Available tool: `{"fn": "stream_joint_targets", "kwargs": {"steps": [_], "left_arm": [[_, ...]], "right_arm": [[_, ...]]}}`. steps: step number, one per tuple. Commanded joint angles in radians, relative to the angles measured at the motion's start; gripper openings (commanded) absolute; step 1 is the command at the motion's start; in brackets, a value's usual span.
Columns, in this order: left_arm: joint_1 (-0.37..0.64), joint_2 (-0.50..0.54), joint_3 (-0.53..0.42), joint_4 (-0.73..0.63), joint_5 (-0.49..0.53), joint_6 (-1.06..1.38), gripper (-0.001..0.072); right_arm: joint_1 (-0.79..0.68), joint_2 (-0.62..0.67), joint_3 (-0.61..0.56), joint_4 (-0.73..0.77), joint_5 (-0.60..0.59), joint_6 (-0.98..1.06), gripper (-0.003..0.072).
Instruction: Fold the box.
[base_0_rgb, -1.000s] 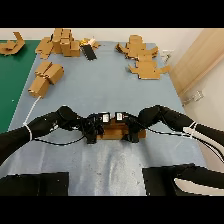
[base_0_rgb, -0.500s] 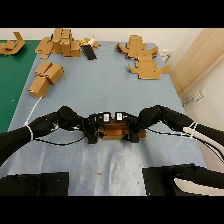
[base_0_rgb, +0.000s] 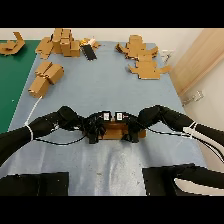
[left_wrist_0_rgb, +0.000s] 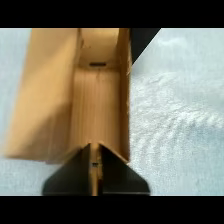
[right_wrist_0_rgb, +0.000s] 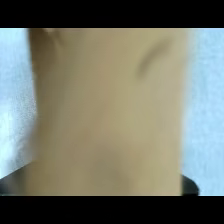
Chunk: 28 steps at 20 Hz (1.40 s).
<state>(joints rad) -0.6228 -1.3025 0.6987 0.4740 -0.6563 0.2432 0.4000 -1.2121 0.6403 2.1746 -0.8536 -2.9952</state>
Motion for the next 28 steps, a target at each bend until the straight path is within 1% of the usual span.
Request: {"fn": "stream_joint_targets", "kwargs": {"steps": [1,2,4,5,6,8,9,10,11,12,13,14,15,16,17,19,20,22,24,28], "left_arm": [[0.002,0.006,0.000,0.097,0.015,-0.071,0.0010],[0.003,0.015,0.000,0.161,0.038,-0.177,0.0010],[0.032,0.061,0.000,0.351,0.053,-0.489,0.0009],[0.055,0.092,0.000,0.418,0.040,-0.610,0.0009],[0.080,0.135,0.000,0.458,0.010,-0.679,0.0009],[0.126,0.230,-0.007,0.467,-0.039,-0.747,0.0009],[0.151,0.282,-0.014,0.470,-0.043,-0.822,0.0009],[0.183,0.323,-0.028,0.473,-0.029,-0.928,0.0009],[0.232,0.356,-0.050,0.481,-0.017,-1.098,0.0009],[0.291,0.370,-0.077,0.494,-0.014,-1.269,0.0009],[0.354,0.367,-0.106,0.492,-0.032,-1.385,0.0009],[0.418,0.350,-0.140,0.491,-0.057,-1.449,0.0009],[0.468,0.323,-0.167,0.466,-0.077,-1.458,0.0009],[0.510,0.288,-0.188,0.393,-0.087,-1.445,0.0009],[0.529,0.253,-0.200,0.281,-0.112,-1.359,0.0009],[0.525,0.170,-0.203,0.037,-0.197,-1.163,0.0009],[0.512,0.128,-0.203,-0.047,-0.233,-1.113,0.0009],[0.471,0.066,-0.203,-0.093,-0.243,-1.103,0.0009],[0.415,0.042,-0.204,-0.105,-0.229,-1.104,0.0009],[0.302,0.040,-0.203,-0.171,-0.126,-1.129,0.0009]], "right_arm": [[0.000,0.000,0.000,-0.006,-0.001,-0.005,0.0498],[0.000,0.000,0.000,-0.006,-0.001,-0.005,0.0497],[0.000,0.000,0.000,-0.006,-0.001,-0.005,0.0497],[0.000,0.000,0.000,-0.006,-0.001,-0.005,0.0498],[0.000,0.000,0.000,-0.006,-0.001,-0.005,0.0498],[0.000,0.000,0.000,-0.006,-0.001,-0.005,0.0497],[0.000,0.000,0.000,-0.006,-0.001,-0.005,0.0497],[0.000,0.000,0.000,-0.006,-0.001,-0.005,0.0498],[0.000,0.000,0.000,-0.006,-0.001,-0.005,0.0497],[0.000,0.000,0.000,-0.006,-0.001,-0.005,0.0498],[0.000,0.000,0.000,-0.006,-0.001,-0.005,0.0498],[0.000,0.000,0.000,-0.006,-0.001,-0.005,0.0497],[0.000,0.000,0.000,-0.006,-0.001,-0.005,0.0497],[0.000,0.000,0.000,-0.006,-0.001,-0.005,0.0498],[0.000,0.000,0.000,-0.005,-0.002,-0.005,0.0498],[0.000,0.000,0.000,-0.006,-0.001,-0.005,0.0497],[0.000,0.000,0.000,-0.006,-0.001,-0.005,0.0497],[0.000,0.000,0.000,-0.006,-0.001,-0.005,0.0498],[0.000,0.000,0.000,-0.006,-0.001,-0.005,0.0497],[0.000,0.000,0.000,-0.006,-0.001,-0.005,0.0498]]}}
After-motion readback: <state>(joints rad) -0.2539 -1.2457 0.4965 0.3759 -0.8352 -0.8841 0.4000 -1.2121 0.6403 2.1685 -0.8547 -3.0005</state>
